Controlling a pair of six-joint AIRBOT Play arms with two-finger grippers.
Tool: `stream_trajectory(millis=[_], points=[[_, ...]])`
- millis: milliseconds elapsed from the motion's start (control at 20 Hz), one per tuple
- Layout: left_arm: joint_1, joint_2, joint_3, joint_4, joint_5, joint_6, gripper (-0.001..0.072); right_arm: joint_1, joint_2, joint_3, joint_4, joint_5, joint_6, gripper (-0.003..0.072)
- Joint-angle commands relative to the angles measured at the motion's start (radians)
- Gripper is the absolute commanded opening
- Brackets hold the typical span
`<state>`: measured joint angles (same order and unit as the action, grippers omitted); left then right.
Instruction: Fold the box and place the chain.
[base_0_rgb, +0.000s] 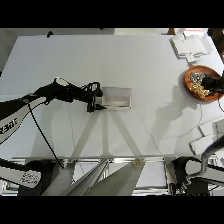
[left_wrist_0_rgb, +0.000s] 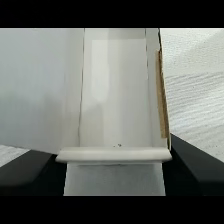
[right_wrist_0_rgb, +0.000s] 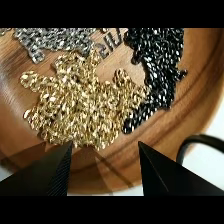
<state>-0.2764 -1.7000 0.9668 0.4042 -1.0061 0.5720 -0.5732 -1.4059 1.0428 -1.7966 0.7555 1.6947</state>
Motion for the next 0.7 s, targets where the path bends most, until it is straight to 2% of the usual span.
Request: stream_trajectory(millis=[0, 250, 350, 400, 450, 650], points=[[0.000, 0.000, 0.000, 0.000, 0.000, 0.000, 0.0336, -0.024, -0.092, 0.001, 0.103, -0.090, -0.071, 0.0460], [0.000, 0.000, 0.000, 0.000, 0.000, 0.000, 0.0336, -0.024, -0.167, 0.001, 0.112, -0.092, -0.074, 0.0452], [0.000, 0.000, 0.000, 0.000, 0.000, 0.000, 0.0336, -0.024, -0.173, 0.001, 0.113, -0.081, -0.074, 0.0358], [0.000, 0.000, 0.000, 0.000, 0.000, 0.000, 0.0336, -0.024, -0.168, 0.001, 0.113, -0.078, -0.074, 0.0223], [0.000, 0.000, 0.000, 0.000, 0.000, 0.000, 0.0336, -0.024, -0.157, 0.001, 0.117, -0.078, -0.074, 0.0025], [0.000, 0.000, 0.000, 0.000, 0.000, 0.000, 0.0336, -0.013, -0.067, 0.001, 0.122, -0.072, -0.101, 0.0008]])
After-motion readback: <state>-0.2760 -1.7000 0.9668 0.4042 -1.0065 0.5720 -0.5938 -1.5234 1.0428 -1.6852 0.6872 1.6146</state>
